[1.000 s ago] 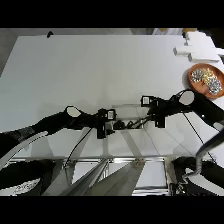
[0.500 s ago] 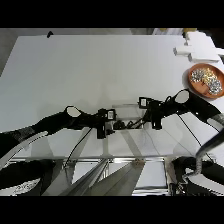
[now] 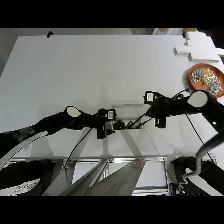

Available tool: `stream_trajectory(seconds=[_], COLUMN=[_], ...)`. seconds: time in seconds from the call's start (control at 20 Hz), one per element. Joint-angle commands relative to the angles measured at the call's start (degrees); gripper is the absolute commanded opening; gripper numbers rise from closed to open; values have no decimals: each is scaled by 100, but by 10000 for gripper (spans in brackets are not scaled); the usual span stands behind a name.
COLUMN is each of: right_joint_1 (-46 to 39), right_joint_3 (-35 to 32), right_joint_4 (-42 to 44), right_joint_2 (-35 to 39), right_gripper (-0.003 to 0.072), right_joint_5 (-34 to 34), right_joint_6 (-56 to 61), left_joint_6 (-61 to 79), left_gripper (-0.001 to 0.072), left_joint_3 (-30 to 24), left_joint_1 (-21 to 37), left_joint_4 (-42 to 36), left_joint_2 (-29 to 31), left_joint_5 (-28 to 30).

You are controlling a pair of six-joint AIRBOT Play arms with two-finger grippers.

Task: Fold the box and place the chain.

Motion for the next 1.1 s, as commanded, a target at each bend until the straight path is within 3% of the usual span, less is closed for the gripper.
stream_trajectory(seconds=[0.0,0.35,0.5,0.75,0.85,1.05], right_joint_1=[251,1550,1978,2079,2079,1882], right_joint_3=[4,7,7,7,7,76], right_joint_4=[293,1676,1670,1388,1014,769], right_joint_2=[861,1115,1021,225,-111,-35], right_gripper=[18,18,18,25,180,202], right_joint_5=[-2,-291,-769,-887,-898,-1027], right_joint_6=[146,142,146,479,691,719], left_joint_6=[0,0,0,0,0,0], left_gripper=[167,167,167,167,167,167], left_joint_3=[-2,-2,-2,-2,-2,-2], left_joint_1=[-2,-2,-2,-2,-2,-2], left_joint_4=[2,0,2,0,0,0], left_joint_2=[0,0,0,0,0,0], left_joint_5=[0,0,0,0,0,2])
